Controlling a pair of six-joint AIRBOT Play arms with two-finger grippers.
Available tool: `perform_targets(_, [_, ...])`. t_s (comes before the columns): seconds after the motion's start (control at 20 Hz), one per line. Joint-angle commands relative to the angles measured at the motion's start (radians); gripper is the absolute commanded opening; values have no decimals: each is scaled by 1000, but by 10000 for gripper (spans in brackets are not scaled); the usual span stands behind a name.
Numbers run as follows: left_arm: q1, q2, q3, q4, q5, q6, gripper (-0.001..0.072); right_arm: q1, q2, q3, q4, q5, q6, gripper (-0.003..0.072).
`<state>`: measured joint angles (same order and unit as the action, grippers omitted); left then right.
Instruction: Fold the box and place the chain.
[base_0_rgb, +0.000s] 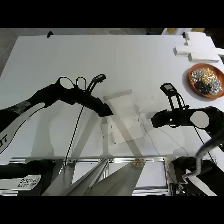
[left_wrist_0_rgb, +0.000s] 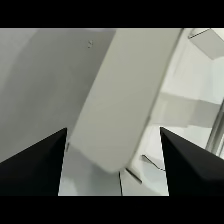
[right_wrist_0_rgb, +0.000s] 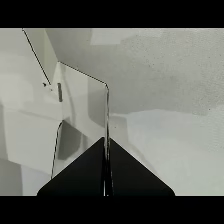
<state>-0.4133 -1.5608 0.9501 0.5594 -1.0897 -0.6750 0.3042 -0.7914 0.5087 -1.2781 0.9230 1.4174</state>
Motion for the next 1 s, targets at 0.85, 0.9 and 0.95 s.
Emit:
perform_targets(0.85, [-20, -56, 0, -144, -64, 499, 0, 1, 7, 0, 1, 26, -4, 65])
perform_targets(0.9, [-36, -31, 0, -137, -18, 519, 1, 1, 7, 5, 4, 27, -4, 145])
perform_targets(0.95, [-53, -6, 1, -122, 25, 540, 5, 1, 7, 16, 9, 34, -4, 234])
